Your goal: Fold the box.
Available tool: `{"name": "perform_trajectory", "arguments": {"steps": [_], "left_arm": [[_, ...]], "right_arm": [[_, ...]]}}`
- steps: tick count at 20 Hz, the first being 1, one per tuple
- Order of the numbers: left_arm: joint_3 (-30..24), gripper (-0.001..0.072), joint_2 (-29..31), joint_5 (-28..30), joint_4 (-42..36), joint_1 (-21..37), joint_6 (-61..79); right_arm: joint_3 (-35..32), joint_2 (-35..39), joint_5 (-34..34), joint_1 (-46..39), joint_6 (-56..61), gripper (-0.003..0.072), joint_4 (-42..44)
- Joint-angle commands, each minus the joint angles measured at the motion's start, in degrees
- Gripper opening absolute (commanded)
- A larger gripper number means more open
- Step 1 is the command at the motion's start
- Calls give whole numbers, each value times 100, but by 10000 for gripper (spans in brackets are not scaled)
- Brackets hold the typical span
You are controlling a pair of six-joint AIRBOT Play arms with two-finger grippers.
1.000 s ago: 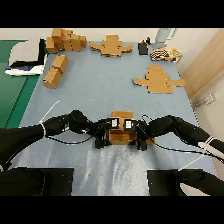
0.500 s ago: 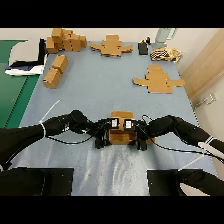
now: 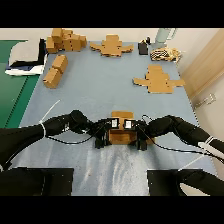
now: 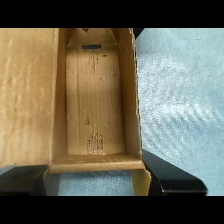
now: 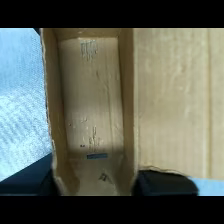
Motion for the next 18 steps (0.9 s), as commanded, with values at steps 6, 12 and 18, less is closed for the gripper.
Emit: {"name": "perform_trajectory", "arguments": {"steps": [6,12,18], "left_arm": [[-2,524,-2,-13,-2,0,-13],[-2,523,-2,-11,-2,0,-13],[-2,523,-2,-11,-2,0,-13]], "right_arm": [[7,304,-2,-39,400,720,-179],[7,761,-542,-37,1097,720,-927],[7,2048,-916,-37,2682,720,-1434]]}}
